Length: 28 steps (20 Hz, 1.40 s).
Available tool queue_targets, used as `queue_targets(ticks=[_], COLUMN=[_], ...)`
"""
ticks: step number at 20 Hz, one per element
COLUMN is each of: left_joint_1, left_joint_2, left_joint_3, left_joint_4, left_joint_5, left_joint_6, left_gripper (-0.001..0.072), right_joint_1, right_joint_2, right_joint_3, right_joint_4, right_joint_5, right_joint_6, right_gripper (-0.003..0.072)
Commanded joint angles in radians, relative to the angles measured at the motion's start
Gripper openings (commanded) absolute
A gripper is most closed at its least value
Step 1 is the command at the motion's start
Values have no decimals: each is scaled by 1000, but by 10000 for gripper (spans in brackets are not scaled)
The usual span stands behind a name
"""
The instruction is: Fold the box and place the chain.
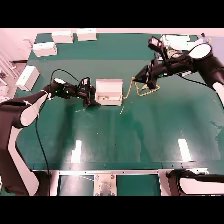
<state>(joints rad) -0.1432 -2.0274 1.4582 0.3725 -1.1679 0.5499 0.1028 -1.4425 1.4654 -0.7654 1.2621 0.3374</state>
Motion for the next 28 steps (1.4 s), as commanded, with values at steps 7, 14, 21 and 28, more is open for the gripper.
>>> queue_targets(ticks=[7, 14, 21, 28], left_joint_1=[1, 1, 1, 1], left_joint_2=[0, 0, 0, 0], left_joint_3=[0, 0, 0, 0], left_joint_4=[0, 0, 0, 0], left_joint_5=[0, 0, 0, 0], left_joint_6=[0, 0, 0, 0], left_gripper=[484, 484, 484, 484], right_joint_1=[274, 286, 267, 211], right_joint_2=[135, -8, -211, -26], right_joint_3=[6, -18, -29, -23], right_joint_4=[-2, 2, -1, 26], right_joint_5=[-276, -355, -409, -303], right_joint_6=[100, 97, 40, 60], right_gripper=[11, 10, 9, 11])
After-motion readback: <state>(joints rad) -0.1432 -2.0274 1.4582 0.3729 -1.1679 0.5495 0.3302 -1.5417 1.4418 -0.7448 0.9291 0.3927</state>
